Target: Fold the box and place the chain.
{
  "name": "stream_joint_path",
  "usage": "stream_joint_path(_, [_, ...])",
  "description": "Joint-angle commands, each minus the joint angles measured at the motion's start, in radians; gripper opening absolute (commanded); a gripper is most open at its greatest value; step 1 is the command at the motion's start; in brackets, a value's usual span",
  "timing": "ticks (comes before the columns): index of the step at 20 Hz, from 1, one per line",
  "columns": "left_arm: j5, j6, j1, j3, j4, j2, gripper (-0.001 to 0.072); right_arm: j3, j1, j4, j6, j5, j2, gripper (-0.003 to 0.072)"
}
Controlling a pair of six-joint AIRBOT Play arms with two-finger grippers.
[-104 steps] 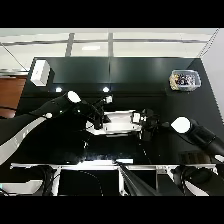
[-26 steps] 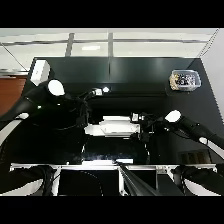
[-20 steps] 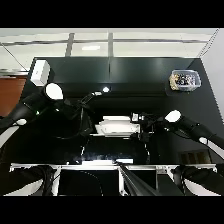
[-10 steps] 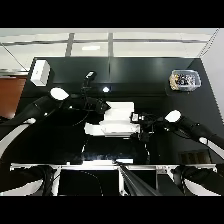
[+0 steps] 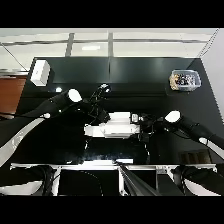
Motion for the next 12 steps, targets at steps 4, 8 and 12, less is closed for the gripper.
stream_joint_path(4, [-0.008,-0.045,0.039,0.075,0.173,0.115,0.0028,-0.001,0.000,0.002,0.002,-0.003,0.000,0.0440])
stream_joint_path(8, [-0.120,0.214,0.118,0.026,0.175,0.269,0.0029,-0.001,0.000,0.002,0.002,-0.003,0.000,0.0440])
stream_joint_path(12, [-0.235,0.512,0.137,-0.096,0.154,0.295,0.0460,-0.001,0.000,0.002,0.002,-0.003,0.000,0.0440])
